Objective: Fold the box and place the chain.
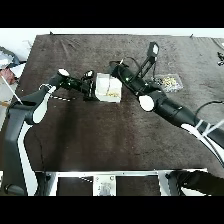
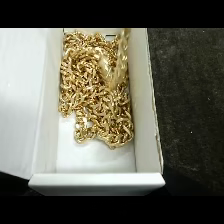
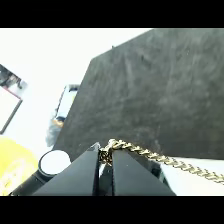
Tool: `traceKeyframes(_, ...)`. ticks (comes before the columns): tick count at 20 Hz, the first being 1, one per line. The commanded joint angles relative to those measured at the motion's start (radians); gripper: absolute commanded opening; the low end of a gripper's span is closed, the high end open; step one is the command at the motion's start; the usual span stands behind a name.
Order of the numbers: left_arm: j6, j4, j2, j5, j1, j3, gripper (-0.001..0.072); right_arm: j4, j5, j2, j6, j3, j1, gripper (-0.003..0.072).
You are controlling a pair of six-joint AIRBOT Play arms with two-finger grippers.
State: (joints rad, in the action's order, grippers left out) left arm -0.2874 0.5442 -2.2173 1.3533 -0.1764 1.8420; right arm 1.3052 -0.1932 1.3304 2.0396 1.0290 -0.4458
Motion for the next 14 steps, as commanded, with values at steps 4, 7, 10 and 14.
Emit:
traceKeyframes(4, 0.000, 0.000, 0.000, 0.000, 0.001, 0.001, 0.0274, 0.001, -0.004, 0.136, 0.070, 0.002, -0.005, -0.0016)
traceKeyframes(7, 0.000, 0.000, 0.000, 0.000, 0.001, 0.001, 0.0274, 0.023, 0.087, 0.116, 0.037, 0.002, 0.038, 0.0228)
traceKeyframes(10, 0.000, 0.000, 0.000, 0.000, 0.001, 0.001, 0.0274, 0.092, 0.287, 0.019, -0.005, 0.001, 0.109, 0.0226)
traceKeyframes(14, 0.000, 0.000, 0.000, 0.000, 0.001, 0.001, 0.0274, 0.240, 0.562, -0.098, -0.005, 0.001, 0.257, 0.0228)
